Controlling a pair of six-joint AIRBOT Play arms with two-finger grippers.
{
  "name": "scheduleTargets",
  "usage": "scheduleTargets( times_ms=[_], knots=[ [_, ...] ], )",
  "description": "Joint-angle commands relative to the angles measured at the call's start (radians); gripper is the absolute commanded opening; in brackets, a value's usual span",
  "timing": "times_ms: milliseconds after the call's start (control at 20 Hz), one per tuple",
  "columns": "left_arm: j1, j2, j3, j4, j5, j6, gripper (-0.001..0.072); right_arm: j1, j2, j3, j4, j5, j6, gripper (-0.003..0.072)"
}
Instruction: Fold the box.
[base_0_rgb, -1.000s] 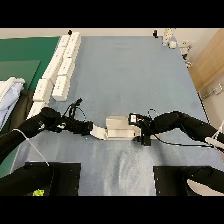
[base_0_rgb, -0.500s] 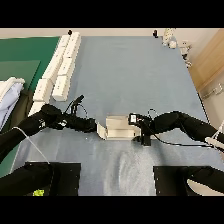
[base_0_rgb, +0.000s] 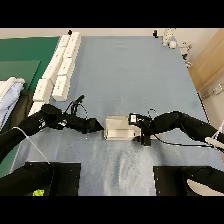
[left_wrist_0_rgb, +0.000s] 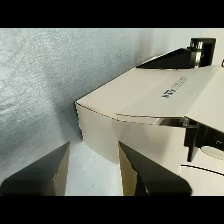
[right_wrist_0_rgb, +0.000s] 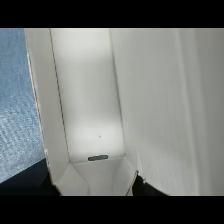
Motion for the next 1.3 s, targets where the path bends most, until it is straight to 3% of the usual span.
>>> scheduleTargets(
  times_ms=[0,250,500,600,750,900,1050,1250],
  knots=[
    [0.001,0.000,0.000,-0.015,-0.009,0.000,0.0459,0.000,0.001,0.000,0.000,0.000,0.000,0.0515],
    [0.001,0.000,0.011,-0.059,-0.130,0.051,0.0479,0.000,0.001,0.000,0.000,0.000,0.000,0.0516],
    [-0.007,0.000,0.011,-0.055,-0.040,-0.042,0.0477,0.000,0.001,0.000,0.000,0.000,0.000,0.0516],
    [-0.060,0.006,0.026,-0.010,0.013,-0.109,0.0476,0.000,0.001,0.000,0.000,0.000,0.000,0.0516],
    [-0.217,0.006,0.091,0.164,0.119,-0.299,0.0476,0.000,0.001,0.000,0.000,0.000,0.000,0.0516],
    [-0.370,0.006,0.178,0.460,0.201,-0.612,0.0476,0.000,0.001,0.000,0.000,0.000,0.000,0.0516],
    [-0.479,0.006,0.262,0.781,0.165,-0.942,0.0477,0.000,0.001,0.000,0.000,0.000,0.000,0.0515],
    [-0.584,-0.013,0.347,0.991,0.103,-1.175,0.0476,0.000,0.001,0.000,0.000,0.000,0.000,0.0516]
  ],
)
